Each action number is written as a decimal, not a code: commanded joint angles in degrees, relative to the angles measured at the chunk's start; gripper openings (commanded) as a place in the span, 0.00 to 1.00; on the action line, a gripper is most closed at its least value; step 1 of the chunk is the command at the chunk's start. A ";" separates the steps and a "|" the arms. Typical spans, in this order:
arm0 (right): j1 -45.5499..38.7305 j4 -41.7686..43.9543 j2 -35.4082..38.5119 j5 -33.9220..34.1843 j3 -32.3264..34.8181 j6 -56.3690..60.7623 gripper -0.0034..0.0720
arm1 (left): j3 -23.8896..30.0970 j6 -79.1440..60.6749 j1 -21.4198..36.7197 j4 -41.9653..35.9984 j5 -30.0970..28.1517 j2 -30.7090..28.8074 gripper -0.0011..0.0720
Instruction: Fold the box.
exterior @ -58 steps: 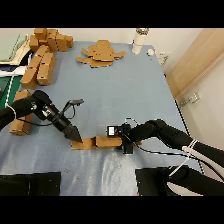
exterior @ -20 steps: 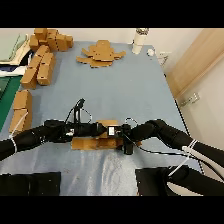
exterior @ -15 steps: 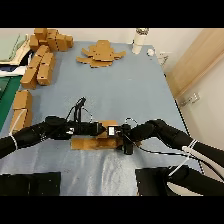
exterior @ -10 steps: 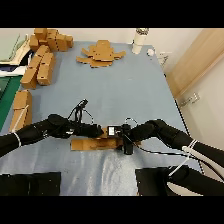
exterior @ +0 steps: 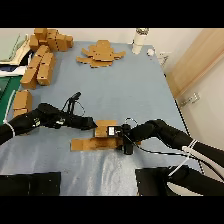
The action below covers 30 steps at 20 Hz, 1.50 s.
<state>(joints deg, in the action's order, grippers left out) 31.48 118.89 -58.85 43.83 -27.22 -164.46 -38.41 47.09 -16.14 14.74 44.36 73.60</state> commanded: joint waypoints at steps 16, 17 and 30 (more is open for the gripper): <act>0.04 0.02 0.00 0.00 -0.02 0.04 0.73 | 5.31 -61.92 5.38 1.16 7.30 -10.12 0.03; 0.04 0.02 0.00 0.00 -0.02 0.04 0.73 | 7.17 -64.65 4.42 1.16 4.57 -11.56 0.32; 0.04 0.00 0.00 0.00 -0.02 0.04 0.73 | 13.20 -60.37 -0.07 13.18 0.79 -14.05 0.96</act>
<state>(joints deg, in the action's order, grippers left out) 31.48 118.89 -58.85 43.83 -27.22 -164.44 -25.34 -15.14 -16.03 25.23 43.53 59.64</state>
